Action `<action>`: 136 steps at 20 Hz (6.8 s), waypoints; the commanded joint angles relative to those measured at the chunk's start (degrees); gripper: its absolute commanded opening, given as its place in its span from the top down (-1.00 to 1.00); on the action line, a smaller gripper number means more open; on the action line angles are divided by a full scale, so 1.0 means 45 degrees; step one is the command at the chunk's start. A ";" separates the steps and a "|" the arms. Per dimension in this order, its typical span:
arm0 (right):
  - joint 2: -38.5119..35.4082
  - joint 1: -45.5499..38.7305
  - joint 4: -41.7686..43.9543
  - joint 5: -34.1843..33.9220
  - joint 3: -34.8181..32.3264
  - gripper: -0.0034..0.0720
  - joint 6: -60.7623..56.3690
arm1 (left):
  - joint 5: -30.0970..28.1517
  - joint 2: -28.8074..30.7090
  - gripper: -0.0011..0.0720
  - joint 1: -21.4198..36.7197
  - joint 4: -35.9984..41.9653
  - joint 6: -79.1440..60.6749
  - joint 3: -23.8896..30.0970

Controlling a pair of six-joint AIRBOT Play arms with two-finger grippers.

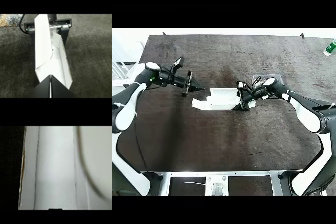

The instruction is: Fold the box and place the chain.

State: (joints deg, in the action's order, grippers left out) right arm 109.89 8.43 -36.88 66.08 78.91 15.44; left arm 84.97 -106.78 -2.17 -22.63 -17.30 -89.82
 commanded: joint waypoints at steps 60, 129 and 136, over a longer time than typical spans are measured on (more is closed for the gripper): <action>0.0005 0.0005 0.0015 0.0000 0.0000 -0.68 -0.0005 | -0.5727 0.3143 0.91 -0.2419 -0.2565 0.4862 0.2336; 0.0005 0.0005 0.0010 0.0000 0.0000 -0.68 0.0000 | -0.4265 0.0233 -0.54 -0.3594 -0.6970 0.4488 0.0471; 0.0005 0.0005 0.0010 0.0000 0.0000 -0.68 0.0000 | -0.4707 0.0233 0.02 -0.3687 -0.7504 0.4498 0.0466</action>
State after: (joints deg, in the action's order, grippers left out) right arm 109.89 8.43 -36.84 65.95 78.91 15.44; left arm 64.62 -105.71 -18.68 -55.51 2.96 -87.66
